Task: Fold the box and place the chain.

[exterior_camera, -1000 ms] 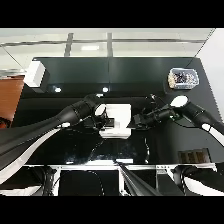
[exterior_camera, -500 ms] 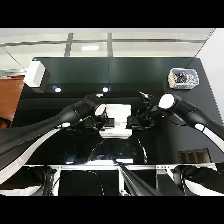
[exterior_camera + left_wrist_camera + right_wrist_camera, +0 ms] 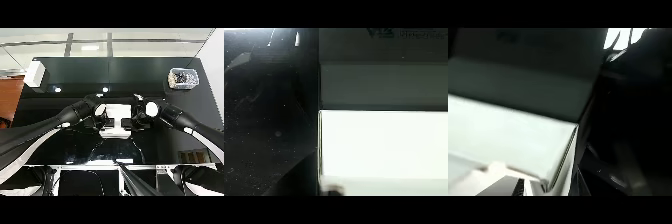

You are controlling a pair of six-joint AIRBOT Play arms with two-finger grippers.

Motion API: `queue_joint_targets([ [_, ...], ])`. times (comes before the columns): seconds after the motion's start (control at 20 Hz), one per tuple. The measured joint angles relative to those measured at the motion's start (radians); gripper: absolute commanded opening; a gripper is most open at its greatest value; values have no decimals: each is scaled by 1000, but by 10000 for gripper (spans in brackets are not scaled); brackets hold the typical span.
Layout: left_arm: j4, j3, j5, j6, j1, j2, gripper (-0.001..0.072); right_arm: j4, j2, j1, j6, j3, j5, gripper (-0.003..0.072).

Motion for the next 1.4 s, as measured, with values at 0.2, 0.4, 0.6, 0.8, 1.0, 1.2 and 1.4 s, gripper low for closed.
queue_joint_targets([
  [0.2, 0, 0, 1, 0, 0, 0, 24, -109, -33, 35, 109, 63, 46, 303],
  [0.4, 0, 0, 2, -1, 0, 0, 24, -204, -84, 91, 206, 128, 103, 184],
  [0.6, 0, 0, 2, -1, 0, 0, 24, -258, -105, 123, 273, 150, 132, 202],
  [0.8, 0, 0, 2, 1, 0, 0, 24, -276, -110, 132, 294, 156, 152, 202],
  [1.0, 0, 0, 2, 1, 0, 0, 24, -285, -111, 135, 297, 157, 163, 197],
  [1.2, -2, 0, 3, -2, 0, 0, 24, -292, -112, 135, 297, 158, 169, 14],
  [1.4, 0, 0, 2, 2, 0, 0, 24, -293, -112, 135, 301, 158, 178, 214],
])
